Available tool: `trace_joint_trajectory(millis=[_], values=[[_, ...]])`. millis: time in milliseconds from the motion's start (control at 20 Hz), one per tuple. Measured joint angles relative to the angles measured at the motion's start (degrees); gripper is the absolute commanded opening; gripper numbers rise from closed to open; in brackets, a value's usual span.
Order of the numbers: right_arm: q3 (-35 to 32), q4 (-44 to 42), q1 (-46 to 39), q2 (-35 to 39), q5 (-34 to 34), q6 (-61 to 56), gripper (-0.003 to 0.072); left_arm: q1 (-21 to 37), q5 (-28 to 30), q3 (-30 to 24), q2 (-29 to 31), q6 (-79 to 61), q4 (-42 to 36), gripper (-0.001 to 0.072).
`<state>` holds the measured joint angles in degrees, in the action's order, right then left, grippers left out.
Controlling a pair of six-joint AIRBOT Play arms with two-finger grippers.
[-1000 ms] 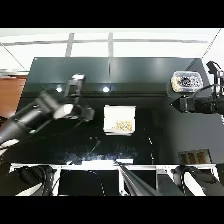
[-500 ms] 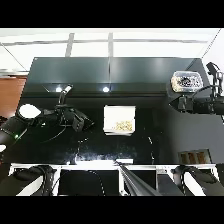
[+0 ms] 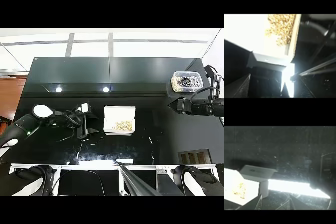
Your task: Fold the box and place the chain.
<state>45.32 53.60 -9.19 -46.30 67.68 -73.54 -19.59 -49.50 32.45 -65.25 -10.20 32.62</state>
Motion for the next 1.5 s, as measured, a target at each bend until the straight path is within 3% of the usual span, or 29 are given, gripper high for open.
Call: trace_joint_trajectory(millis=[450, 1500], values=[[0.0, -1.3, 0.0, 0.0, -0.2, -0.4, 0.041, -3.3, -0.4, 4.9, -9.9, -2.9, -0.9, 0.0711], [0.0, -1.5, 0.0, 0.0, -0.8, -0.4, 0.041, -7.9, 5.1, 6.4, -12.3, -1.8, -2.0, 0.0709]])
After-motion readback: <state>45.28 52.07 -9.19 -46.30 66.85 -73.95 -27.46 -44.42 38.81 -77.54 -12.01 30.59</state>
